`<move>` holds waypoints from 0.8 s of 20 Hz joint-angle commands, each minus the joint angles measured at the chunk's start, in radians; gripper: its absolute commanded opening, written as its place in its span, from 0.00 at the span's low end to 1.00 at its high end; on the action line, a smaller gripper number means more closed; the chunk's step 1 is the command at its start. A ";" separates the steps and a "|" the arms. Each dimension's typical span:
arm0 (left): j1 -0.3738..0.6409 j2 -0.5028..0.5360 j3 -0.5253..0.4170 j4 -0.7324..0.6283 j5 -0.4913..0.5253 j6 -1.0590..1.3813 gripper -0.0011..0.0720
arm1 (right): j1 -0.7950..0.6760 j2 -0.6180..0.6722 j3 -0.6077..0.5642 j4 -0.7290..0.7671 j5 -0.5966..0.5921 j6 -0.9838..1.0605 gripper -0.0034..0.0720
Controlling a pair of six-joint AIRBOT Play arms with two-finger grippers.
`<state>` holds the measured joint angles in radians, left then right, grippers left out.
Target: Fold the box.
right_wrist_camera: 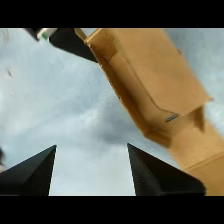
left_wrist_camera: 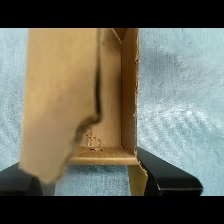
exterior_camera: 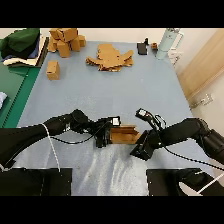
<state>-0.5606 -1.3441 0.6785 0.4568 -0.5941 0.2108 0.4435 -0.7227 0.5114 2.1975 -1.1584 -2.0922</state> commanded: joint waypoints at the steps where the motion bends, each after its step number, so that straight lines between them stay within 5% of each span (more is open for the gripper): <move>1: 0.000 0.000 0.000 0.000 0.000 0.000 0.83 | 0.001 0.005 0.000 0.081 0.038 0.440 1.00; 5: 0.000 0.000 0.000 0.000 0.000 0.000 0.83 | 0.001 -0.009 0.000 0.074 0.254 0.706 0.96; 8: 0.000 0.000 0.000 0.000 0.000 0.000 0.83 | 0.001 -0.075 0.015 0.130 0.350 0.739 0.42; 16: 0.000 0.000 0.000 0.000 0.000 0.000 0.83 | -0.003 -0.307 0.166 0.021 0.487 0.692 0.41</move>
